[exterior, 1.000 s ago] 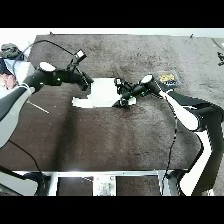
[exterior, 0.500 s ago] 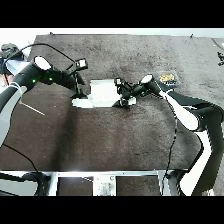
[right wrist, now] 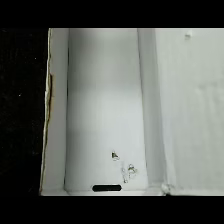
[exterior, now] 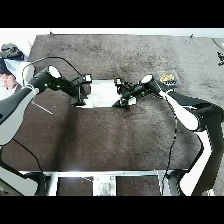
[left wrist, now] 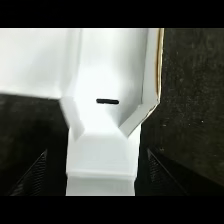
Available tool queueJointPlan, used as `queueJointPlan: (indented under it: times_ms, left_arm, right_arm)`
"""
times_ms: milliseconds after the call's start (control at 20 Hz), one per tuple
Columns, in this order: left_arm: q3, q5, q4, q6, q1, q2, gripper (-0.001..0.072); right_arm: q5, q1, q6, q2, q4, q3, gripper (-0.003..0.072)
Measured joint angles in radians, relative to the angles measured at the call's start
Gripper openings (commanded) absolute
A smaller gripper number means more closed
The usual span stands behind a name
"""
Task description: Fold the box and place the chain.
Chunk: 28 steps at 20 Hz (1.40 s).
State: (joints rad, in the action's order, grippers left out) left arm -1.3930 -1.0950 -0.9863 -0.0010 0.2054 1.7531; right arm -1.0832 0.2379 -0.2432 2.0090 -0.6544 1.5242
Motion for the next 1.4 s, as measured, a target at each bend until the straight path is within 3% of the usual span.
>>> queueJointPlan:
  times_ms: [400, 500, 650, 700, 850, 900, 1100, 1200, 1400]
  left_arm:
    - [0.0, 0.026, 0.095, 0.132, 0.022, 0.041, 0.0703]
    - [0.0, 0.035, 0.1, 0.145, 0.022, 0.043, 0.047]
    - [0.0, 0.033, 0.101, 0.158, 0.022, 0.043, 0.0442]
    - [0.0, 0.033, 0.103, 0.159, 0.022, 0.044, 0.0214]
    - [0.0, 0.04, 0.121, 0.163, 0.022, 0.044, 0.0179]
    - [0.0, 0.04, 0.131, 0.165, 0.022, 0.044, 0.0118]
    - [0.0, 0.036, 0.171, 0.185, 0.022, 0.044, 0.0116]
    - [0.0, 0.033, 0.198, 0.208, 0.022, 0.051, 0.0214]
    - [0.0, 0.022, 0.248, 0.248, 0.022, 0.079, 0.0215]
  right_arm:
    - [0.0, 0.0, 0.0, 0.0, 0.0, 0.0, 0.0438]
    - [0.0, 0.0, 0.0, 0.0, 0.0, 0.0, 0.0438]
    - [0.0, 0.0, 0.001, 0.0, 0.0, 0.0, 0.0438]
    - [0.0, 0.0, 0.001, 0.0, 0.0, 0.0, 0.0438]
    - [0.0, 0.0, 0.001, 0.0, 0.0, 0.0, 0.0438]
    - [0.0, 0.0, 0.0, 0.0, 0.0, 0.0, 0.0438]
    - [0.0, 0.0, 0.0, 0.0, 0.0, 0.0, 0.0438]
    - [0.0, 0.0, 0.0, 0.0, 0.0, 0.0, 0.0438]
    - [0.0, 0.0, 0.0, 0.0, 0.0, 0.0, 0.0438]
